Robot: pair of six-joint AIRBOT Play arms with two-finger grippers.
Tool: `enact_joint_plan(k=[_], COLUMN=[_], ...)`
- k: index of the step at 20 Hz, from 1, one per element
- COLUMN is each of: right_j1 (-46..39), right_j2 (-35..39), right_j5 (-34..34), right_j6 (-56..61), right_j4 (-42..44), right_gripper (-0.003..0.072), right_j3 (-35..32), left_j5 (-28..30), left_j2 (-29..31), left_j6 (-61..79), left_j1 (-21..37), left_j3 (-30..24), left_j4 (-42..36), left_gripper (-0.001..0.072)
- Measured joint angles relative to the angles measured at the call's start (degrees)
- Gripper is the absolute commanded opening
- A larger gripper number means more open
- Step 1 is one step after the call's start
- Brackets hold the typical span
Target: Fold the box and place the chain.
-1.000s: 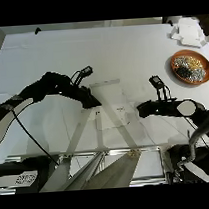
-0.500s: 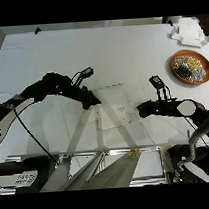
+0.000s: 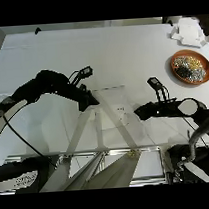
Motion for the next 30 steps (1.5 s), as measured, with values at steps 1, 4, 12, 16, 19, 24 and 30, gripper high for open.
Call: enact_joint_plan(k=[1,4,12,16,19,24,30], right_j1=[0.0,0.0,0.0,0.0,0.0,0.0,0.0], right_j2=[1.3,8.1,27.5,30.4,31.1,31.4,31.5], right_j5=[1.1,4.0,12.3,15.7,16.8,17.2,16.4], right_j6=[-0.1,-0.2,4.2,4.9,5.1,5.2,5.2], right_j4=[0.0,-1.4,-10.8,-12.0,-12.3,-12.5,-12.6], right_gripper=[0.0297,0.0296,0.0296,0.0296,0.0296,0.0295,0.0294], right_j3=[1.0,3.9,5.8,5.9,5.9,5.9,5.9], left_j5=[0.9,1.6,-5.6,-12.3,-17.8,-22.7,-29.9], left_j2=[1.5,7.0,17.2,14.9,11.5,7.2,5.8], left_j6=[0.0,-2.4,-1.8,-0.5,-0.2,0.1,0.2], left_j1=[0.0,-0.5,-9.3,-13.5,-15.3,-16.2,-17.5], left_j3=[0.0,0.0,-6.8,-9.4,-10.0,-10.4,-10.4], left_j4=[1.1,2.4,2.7,3.1,5.4,4.5,1.2], left_gripper=[-0.0004,-0.0005,0.0002,0.0004,0.0003,-0.0003,-0.0005])
